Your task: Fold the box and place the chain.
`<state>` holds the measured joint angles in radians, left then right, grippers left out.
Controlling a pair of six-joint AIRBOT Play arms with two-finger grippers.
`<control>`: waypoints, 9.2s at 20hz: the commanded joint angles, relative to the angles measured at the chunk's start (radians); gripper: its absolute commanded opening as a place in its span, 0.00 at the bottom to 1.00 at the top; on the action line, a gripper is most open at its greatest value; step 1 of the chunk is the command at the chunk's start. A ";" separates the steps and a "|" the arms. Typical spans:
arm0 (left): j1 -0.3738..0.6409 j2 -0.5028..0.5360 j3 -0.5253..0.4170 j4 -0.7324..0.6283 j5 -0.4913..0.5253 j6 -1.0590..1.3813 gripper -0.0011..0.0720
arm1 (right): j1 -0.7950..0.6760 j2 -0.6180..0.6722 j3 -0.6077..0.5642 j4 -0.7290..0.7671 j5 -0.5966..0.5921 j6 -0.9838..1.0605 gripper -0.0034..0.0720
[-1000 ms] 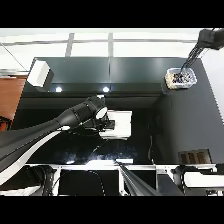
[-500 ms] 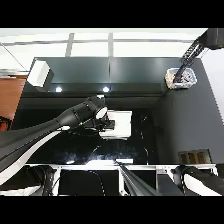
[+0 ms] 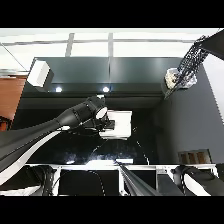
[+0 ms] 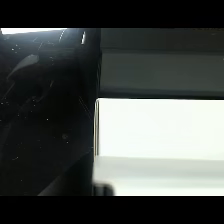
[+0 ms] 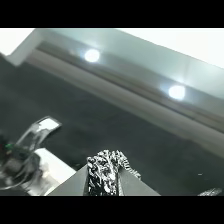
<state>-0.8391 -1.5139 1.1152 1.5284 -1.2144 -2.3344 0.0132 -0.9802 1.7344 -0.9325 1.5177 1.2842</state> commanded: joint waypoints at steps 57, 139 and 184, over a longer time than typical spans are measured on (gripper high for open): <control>0.000 0.000 0.000 0.000 0.000 0.000 0.05 | 0.329 0.004 -1.435 0.399 -0.954 -1.432 1.00; 0.132 0.364 -0.034 0.189 -0.234 0.392 0.98 | 0.061 0.146 -0.970 0.108 -0.387 -0.144 0.49; 0.483 0.179 -0.455 -0.932 0.266 2.586 0.98 | 0.062 0.146 -0.970 0.060 -0.453 -0.138 0.49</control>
<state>-0.3553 -1.3346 0.6598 0.6113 -0.9508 0.2386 0.0753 -0.8341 0.7635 -0.8730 1.0645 1.1461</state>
